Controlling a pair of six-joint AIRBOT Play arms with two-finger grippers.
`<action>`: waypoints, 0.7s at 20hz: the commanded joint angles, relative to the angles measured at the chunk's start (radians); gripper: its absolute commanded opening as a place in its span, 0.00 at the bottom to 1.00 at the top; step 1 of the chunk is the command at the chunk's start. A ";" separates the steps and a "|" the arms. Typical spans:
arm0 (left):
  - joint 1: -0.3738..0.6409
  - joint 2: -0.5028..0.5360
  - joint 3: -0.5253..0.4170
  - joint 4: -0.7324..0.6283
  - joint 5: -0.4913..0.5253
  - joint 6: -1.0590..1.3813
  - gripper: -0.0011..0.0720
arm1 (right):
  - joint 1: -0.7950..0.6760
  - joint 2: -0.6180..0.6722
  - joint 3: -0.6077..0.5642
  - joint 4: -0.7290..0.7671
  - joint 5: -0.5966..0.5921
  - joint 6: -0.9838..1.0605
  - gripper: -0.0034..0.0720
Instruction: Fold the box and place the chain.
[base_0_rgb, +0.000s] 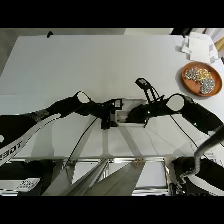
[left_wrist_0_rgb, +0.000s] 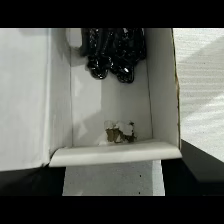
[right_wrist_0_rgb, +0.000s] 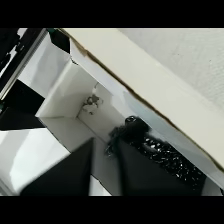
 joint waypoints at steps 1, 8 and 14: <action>0.001 0.001 0.000 0.000 0.000 0.000 0.03 | 0.010 -0.010 0.000 -0.001 0.004 0.000 0.36; 0.001 0.001 0.000 0.000 0.000 0.000 0.03 | -0.039 0.198 0.000 -0.258 0.104 -0.003 0.32; 0.001 0.001 0.000 0.000 0.000 0.000 0.03 | -0.264 0.295 -0.014 -0.603 0.261 0.029 0.32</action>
